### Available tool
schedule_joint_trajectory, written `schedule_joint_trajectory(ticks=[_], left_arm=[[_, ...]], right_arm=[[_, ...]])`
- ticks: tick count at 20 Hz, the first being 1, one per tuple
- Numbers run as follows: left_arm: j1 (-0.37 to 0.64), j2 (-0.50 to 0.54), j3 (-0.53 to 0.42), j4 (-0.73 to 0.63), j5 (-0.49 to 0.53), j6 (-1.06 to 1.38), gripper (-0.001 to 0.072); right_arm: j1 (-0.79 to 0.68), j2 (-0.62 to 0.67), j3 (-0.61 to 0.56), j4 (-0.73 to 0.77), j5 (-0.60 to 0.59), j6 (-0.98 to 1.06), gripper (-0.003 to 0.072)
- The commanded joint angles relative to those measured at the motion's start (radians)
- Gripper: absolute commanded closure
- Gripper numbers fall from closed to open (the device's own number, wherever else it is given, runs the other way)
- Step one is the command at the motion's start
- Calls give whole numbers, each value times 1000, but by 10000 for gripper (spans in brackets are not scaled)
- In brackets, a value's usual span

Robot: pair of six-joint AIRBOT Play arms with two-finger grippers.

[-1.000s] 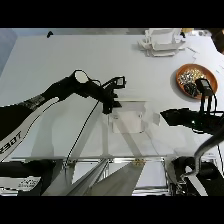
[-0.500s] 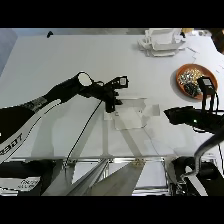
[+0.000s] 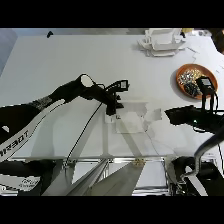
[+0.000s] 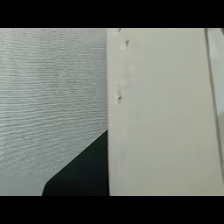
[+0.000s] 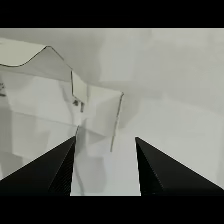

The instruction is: Fold the box and place the chain.

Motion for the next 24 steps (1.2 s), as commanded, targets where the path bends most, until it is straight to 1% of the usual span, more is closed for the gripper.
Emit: schedule_joint_trajectory(ticks=[1,12,16,24], left_arm=[[0,-10,0,0,-20,12,703],[-11,-10,0,12,2,12,707],[-34,-10,0,52,20,6,706],[-33,-10,0,49,22,5,706]], right_arm=[[1,-1,1,-29,2,-2,270],[1,-2,1,-30,2,-2,272],[1,-2,1,-30,2,-2,272],[1,-2,1,-30,6,-2,273]])
